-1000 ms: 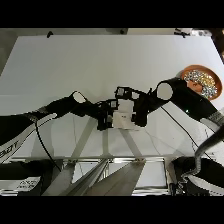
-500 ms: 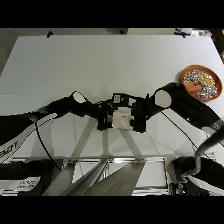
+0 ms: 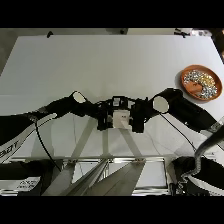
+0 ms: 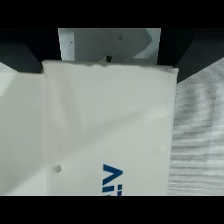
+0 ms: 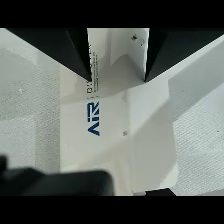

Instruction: Fold the box and place the chain.

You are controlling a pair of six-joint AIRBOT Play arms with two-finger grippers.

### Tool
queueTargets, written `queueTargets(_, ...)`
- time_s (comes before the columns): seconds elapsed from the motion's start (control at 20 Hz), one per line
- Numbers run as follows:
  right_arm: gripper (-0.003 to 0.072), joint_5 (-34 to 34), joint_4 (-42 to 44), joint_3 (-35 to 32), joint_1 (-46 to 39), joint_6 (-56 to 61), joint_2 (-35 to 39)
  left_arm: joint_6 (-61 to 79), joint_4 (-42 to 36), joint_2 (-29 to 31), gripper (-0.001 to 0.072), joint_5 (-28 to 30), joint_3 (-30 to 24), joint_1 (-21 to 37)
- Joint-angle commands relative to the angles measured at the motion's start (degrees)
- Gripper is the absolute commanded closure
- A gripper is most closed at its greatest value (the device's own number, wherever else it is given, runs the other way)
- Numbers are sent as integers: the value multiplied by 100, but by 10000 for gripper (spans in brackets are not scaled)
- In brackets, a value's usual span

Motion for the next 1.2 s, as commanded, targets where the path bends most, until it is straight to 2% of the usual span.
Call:
queueTargets(0.0, 382, -170, -258, -15, 7, 234, 2, 13, 4, 0, 371, 0, 2, 0)
queueTargets(0.2, 437, -219, -326, -15, 7, 247, 57, 15, 4, 0, 371, 0, 2, 0)
queueTargets(0.4, 442, -369, -352, -15, -2, 249, 249, 13, 4, 0, 371, 2, 2, 0)
queueTargets(1.15, 449, -590, -341, -236, 2, 439, 201, 13, 4, 0, 371, 2, 2, 0)
